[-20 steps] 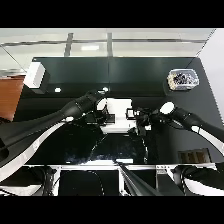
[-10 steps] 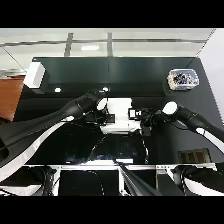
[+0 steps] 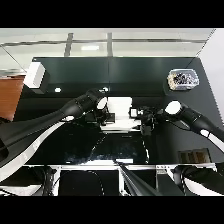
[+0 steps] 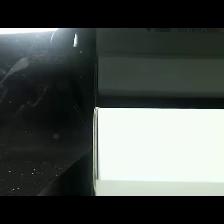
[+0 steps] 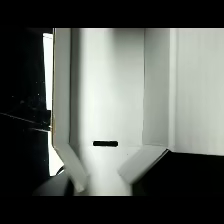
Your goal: Fold the box and place the chain.
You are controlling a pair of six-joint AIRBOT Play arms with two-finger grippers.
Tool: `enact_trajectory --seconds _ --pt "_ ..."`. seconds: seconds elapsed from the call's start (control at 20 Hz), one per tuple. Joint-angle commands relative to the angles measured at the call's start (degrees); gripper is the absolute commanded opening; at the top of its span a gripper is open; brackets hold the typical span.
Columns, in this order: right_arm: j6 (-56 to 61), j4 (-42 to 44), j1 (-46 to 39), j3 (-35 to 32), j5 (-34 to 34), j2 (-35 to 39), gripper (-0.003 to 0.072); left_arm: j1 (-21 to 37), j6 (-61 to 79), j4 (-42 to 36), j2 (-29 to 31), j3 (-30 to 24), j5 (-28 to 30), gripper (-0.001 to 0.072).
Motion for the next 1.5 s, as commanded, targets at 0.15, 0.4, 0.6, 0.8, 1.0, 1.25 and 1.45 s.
enact_trajectory --seconds 0.15,0.4,0.6,0.8,1.0,1.25,1.45 --pt "-0.7 4.3 0.1 0.0 -0.1 0.0 0.0199 0.0 0.1 -0.4 0.0 0.1 -0.1 0.0028" --pt "-0.8 9.8 3.5 0.0 -3.4 -2.4 0.0199 0.0 0.1 -0.5 0.0 0.1 -0.1 0.0028" --pt "-0.8 13.2 3.9 0.0 -3.6 -3.6 0.0200 0.0 0.1 -0.6 0.0 0.1 0.0 0.0029" --pt "-0.8 14.7 3.9 0.0 -3.8 -4.9 0.0200 0.0 0.1 -0.7 0.0 0.1 -0.1 0.0029" --pt "-0.8 14.9 3.9 0.0 -3.8 -5.0 0.0199 0.0 0.1 -0.7 0.0 0.1 -0.1 0.0028" --pt "-0.7 14.7 3.9 0.0 -3.7 -5.0 0.0286 0.0 0.1 -0.7 0.0 0.1 -0.1 0.0029" --pt "-0.4 14.3 3.8 0.0 -4.2 -5.0 0.0283 0.0 0.1 -0.7 0.0 0.1 -0.1 0.0028"
